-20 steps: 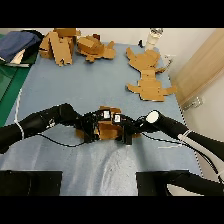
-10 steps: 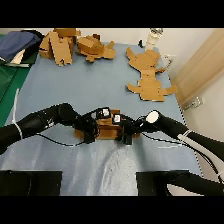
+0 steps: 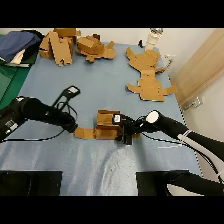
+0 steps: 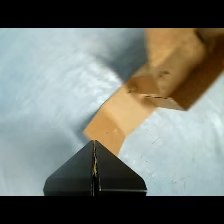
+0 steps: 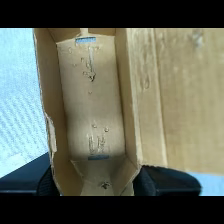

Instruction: Fold the box.

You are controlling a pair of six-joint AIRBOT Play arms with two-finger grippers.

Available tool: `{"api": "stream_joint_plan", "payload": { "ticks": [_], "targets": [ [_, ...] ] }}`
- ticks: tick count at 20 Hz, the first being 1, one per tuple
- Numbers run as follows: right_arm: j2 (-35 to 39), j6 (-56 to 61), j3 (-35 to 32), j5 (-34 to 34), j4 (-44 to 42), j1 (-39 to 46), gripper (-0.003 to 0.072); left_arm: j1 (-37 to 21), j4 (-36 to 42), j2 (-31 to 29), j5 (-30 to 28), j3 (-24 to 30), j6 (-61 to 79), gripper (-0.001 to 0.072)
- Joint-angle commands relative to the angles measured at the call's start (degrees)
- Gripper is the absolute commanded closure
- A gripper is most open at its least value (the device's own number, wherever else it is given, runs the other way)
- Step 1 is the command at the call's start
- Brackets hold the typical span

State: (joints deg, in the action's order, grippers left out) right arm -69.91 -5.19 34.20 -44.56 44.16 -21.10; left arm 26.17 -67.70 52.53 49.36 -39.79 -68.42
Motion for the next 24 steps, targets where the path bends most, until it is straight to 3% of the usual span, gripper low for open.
{"api": "stream_joint_plan", "payload": {
  "ticks": [1,6,13,20,24],
  "targets": [
    [0.0,0.0,0.0,0.0,0.0,0.0,0.0143,-3.7,-3.6,-2.9,1.9,5.1,-21.6,0.0701],
    [0.0,0.0,0.0,0.0,0.0,0.0,0.0143,-0.7,2.3,0.8,-0.6,10.0,-25.6,0.0701],
    [0.0,0.0,0.0,0.0,0.0,0.0,0.0144,7.1,10.1,9.3,-14.3,10.0,-23.6,0.0701],
    [0.0,0.0,0.0,-0.1,0.0,0.0,0.0144,8.5,27.1,9.4,-20.8,9.9,-11.3,0.0701],
    [0.0,0.0,0.0,-0.7,0.0,0.0,0.0144,8.5,28.7,7.5,-19.9,9.9,-10.2,0.0701]
  ]
}}
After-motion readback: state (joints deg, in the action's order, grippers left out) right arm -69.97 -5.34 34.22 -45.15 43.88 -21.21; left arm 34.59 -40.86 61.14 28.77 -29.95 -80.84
